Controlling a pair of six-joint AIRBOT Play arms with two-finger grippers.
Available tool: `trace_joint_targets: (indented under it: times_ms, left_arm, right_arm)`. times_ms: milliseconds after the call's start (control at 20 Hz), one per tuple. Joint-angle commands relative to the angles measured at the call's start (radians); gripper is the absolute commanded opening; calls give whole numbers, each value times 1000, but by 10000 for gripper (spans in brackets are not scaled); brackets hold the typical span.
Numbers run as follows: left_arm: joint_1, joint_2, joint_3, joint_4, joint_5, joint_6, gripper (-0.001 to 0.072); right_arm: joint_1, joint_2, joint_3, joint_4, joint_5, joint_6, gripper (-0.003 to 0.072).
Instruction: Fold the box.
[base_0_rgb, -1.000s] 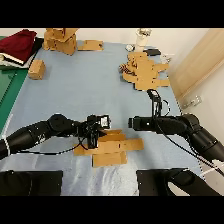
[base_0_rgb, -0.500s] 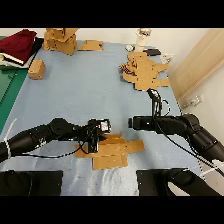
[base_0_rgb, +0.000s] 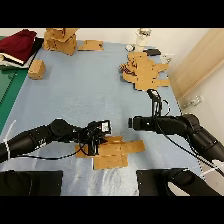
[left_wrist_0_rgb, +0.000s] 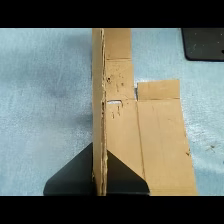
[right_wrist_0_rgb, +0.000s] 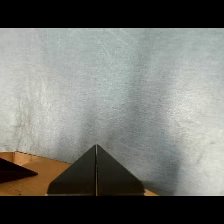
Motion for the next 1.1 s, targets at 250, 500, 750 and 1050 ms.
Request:
trace_joint_targets:
  times_ms: [250,500,750,1050]
  left_arm:
    - [2,5,0,-1,5,-6,12]
    - [0,5,0,-2,6,-6,13]
    - [0,5,0,-2,6,-6,12]
    - [0,5,0,-2,6,-6,12]
  right_arm:
    - [1,1,0,-33,-88,1,1]
    - [54,60,0,-72,-387,65,1]
    - [491,141,0,-232,-449,131,1]
    - [1064,100,-87,-526,-326,-11,284]
